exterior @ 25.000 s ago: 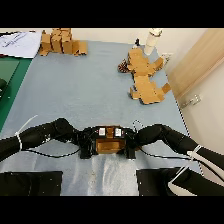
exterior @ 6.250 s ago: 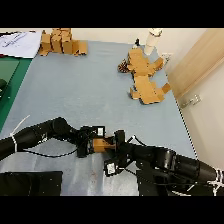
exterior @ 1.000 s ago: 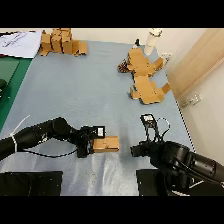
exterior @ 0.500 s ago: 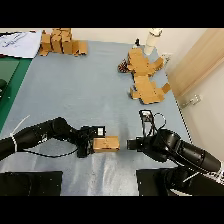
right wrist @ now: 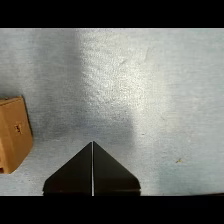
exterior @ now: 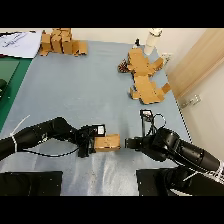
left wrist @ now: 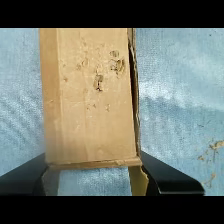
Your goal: Fold the box.
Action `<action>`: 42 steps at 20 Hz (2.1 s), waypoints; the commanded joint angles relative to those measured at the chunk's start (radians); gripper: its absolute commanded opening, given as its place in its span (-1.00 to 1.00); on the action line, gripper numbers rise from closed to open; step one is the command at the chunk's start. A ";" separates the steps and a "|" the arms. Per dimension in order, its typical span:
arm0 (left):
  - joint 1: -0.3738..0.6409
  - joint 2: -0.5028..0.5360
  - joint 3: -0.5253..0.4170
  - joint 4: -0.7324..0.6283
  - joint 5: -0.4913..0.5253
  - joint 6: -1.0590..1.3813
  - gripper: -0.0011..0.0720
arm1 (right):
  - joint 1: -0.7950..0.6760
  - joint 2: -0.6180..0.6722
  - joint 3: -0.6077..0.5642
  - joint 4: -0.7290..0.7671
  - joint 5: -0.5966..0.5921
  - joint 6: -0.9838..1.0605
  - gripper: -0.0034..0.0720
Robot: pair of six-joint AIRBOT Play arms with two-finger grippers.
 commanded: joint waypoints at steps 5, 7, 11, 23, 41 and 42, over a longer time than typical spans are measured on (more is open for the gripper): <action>0.004 0.001 0.050 0.052 0.020 -0.173 0.30 | 0.000 -0.001 0.001 -0.001 0.001 0.003 -0.90; 0.026 0.001 0.082 0.134 0.019 -0.287 0.30 | 0.000 0.000 0.001 -0.008 0.001 0.003 -0.90; 0.165 0.001 0.136 0.257 0.023 -0.495 0.30 | 0.000 0.000 0.001 -0.042 0.002 0.058 -0.90; 0.735 -0.187 0.379 0.261 0.209 -0.627 0.30 | -0.065 -0.001 0.001 -0.070 0.072 0.071 -0.90; 0.878 -0.764 1.026 0.299 0.218 -0.860 0.92 | -0.107 -0.001 0.001 -0.046 0.076 0.075 -0.90; 0.879 -0.764 1.027 0.302 0.217 -0.859 0.92 | -0.107 -0.001 0.001 -0.043 0.076 0.075 -0.90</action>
